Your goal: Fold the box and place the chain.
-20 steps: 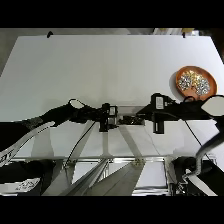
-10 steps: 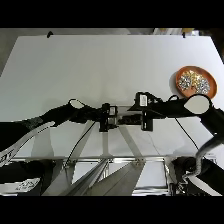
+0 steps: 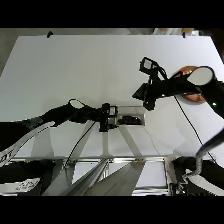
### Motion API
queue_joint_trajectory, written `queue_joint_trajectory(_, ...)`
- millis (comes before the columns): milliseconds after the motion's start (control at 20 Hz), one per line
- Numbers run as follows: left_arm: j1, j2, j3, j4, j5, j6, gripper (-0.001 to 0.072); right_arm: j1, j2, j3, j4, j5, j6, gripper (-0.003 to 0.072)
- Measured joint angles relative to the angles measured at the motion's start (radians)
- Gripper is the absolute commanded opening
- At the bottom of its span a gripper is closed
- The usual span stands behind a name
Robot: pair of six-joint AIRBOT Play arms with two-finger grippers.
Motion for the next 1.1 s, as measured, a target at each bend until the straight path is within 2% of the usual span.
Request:
queue_joint_trajectory(200,0.000,0.000,0.000,0.000,0.000,0.000,0.0068,0.053,-0.052,-0.010,-0.040,0.022,0.027,0.0024)
queue_joint_trajectory(350,0.000,0.000,0.000,0.000,0.000,0.000,0.0068,0.097,-0.065,-0.036,-0.052,0.032,-0.003,0.0140)
queue_joint_trajectory(450,0.000,0.000,0.000,0.000,0.000,0.000,0.0068,0.124,-0.068,-0.056,-0.058,0.048,-0.027,0.0191)
queue_joint_trajectory(700,0.000,0.000,0.000,0.000,0.000,0.000,0.0068,0.185,-0.060,-0.087,-0.089,0.071,-0.073,0.0211)
queue_joint_trajectory(750,0.000,0.000,0.000,0.000,0.000,0.000,0.0068,0.196,-0.058,-0.090,-0.105,0.071,-0.079,0.0258)
queue_joint_trajectory(800,0.000,0.000,0.000,0.000,0.000,0.000,0.0068,0.203,-0.058,-0.092,-0.125,0.069,-0.085,0.0273)
queue_joint_trajectory(1100,0.000,0.000,0.000,0.000,0.000,0.000,0.0068,0.220,-0.055,-0.098,-0.182,0.039,-0.099,0.0269)
